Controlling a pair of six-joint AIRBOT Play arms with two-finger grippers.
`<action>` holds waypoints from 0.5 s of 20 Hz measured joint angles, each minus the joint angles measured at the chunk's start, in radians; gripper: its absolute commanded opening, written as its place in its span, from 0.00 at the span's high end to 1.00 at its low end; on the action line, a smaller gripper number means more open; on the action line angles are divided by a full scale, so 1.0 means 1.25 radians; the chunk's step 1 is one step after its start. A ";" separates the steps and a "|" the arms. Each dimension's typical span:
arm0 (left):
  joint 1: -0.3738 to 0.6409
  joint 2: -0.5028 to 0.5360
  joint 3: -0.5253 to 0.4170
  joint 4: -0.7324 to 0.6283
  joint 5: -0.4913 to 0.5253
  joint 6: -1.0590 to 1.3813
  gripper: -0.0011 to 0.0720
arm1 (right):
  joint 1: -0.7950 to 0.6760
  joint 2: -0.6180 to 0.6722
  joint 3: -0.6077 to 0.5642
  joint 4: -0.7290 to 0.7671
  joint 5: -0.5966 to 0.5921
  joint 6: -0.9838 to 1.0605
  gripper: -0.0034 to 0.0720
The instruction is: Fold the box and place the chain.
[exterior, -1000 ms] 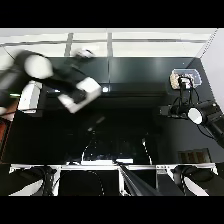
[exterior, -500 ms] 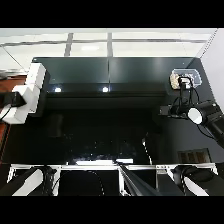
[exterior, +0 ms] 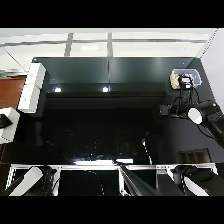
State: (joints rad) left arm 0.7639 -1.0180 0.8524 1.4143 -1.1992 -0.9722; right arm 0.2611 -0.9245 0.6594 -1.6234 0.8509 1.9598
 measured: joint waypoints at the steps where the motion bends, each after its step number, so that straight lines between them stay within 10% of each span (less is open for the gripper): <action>1: 0.006 -0.005 -0.018 -0.019 0.024 0.026 0.61 | 0.000 0.000 0.000 0.000 0.000 0.000 0.93; 10: 0.003 -0.082 -0.066 -0.107 0.136 0.114 0.58 | 0.000 0.000 0.000 0.000 -0.002 0.000 0.93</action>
State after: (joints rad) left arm 0.7681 -1.1206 0.7696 1.2812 -1.0298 -0.8299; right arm 0.2611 -0.9245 0.6594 -1.6230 0.8482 1.9594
